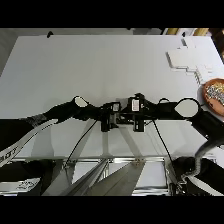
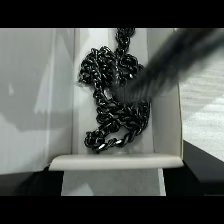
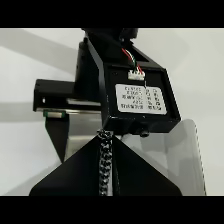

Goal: Fold the box and place the chain.

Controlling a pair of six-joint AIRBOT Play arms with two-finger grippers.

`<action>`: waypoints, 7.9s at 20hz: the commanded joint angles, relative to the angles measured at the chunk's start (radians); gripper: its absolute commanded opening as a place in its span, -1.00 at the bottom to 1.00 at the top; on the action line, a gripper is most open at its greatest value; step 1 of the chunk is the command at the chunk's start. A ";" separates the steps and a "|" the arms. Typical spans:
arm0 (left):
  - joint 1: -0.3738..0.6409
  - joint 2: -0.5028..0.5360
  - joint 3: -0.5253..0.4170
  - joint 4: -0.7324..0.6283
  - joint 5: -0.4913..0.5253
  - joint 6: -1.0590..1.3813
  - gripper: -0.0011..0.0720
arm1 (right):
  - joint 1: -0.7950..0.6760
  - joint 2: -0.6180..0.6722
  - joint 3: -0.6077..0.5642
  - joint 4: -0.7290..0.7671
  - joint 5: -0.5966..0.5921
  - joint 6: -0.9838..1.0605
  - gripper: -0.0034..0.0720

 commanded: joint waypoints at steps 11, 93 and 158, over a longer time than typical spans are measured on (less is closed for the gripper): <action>0.000 0.000 0.000 0.000 0.000 0.000 -0.18 | -0.358 0.065 0.000 -0.324 0.243 -0.002 -0.06; 0.000 0.000 0.000 0.000 0.000 0.000 -0.18 | -0.401 -0.234 -0.005 -0.440 0.205 -0.070 -0.19; 0.000 0.000 0.000 -0.001 0.000 0.000 -0.18 | -0.438 -0.240 -0.063 -0.344 0.172 -0.220 -0.43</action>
